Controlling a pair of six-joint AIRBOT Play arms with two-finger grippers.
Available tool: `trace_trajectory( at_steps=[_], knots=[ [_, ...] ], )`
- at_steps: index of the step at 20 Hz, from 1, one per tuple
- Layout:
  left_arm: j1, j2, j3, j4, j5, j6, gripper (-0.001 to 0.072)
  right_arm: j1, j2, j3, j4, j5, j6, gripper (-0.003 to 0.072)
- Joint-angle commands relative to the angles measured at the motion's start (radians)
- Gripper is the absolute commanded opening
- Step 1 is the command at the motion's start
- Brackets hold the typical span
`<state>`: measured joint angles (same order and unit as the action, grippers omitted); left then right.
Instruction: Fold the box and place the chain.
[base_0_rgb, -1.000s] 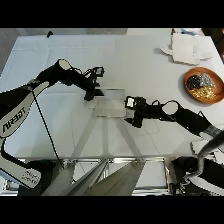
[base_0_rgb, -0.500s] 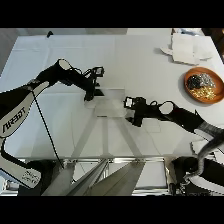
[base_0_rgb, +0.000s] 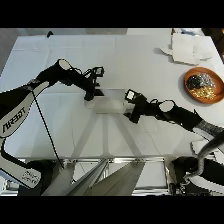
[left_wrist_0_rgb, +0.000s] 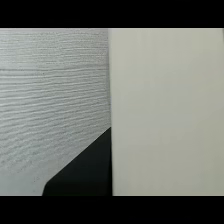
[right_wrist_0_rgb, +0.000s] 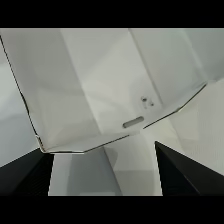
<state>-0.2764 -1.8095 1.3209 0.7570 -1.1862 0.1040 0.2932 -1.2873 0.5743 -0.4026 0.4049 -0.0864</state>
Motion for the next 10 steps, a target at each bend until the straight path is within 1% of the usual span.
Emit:
trace_trajectory(
  at_steps=[1, 3, 4, 8, 10],
  knots=[
    [0.000, -0.001, 0.000, 0.000, 0.000, 0.000, 0.0014, 0.000, -0.001, 0.027, 0.041, -0.021, 0.013, 0.0690],
    [0.000, -0.001, 0.000, 0.000, 0.000, 0.000, 0.0014, -0.009, -0.001, 0.036, 0.042, -0.054, 0.046, 0.0690],
    [0.000, -0.001, 0.000, 0.000, 0.000, 0.000, 0.0014, -0.023, -0.001, 0.040, 0.040, -0.050, 0.062, 0.0690],
    [0.000, -0.001, 0.000, 0.000, 0.000, 0.000, 0.0014, -0.080, -0.002, 0.063, 0.034, 0.029, 0.060, 0.0690],
    [0.000, -0.001, 0.000, 0.000, 0.000, 0.000, 0.0014, -0.084, -0.006, 0.081, 0.033, 0.025, 0.059, 0.0690]
  ],
)
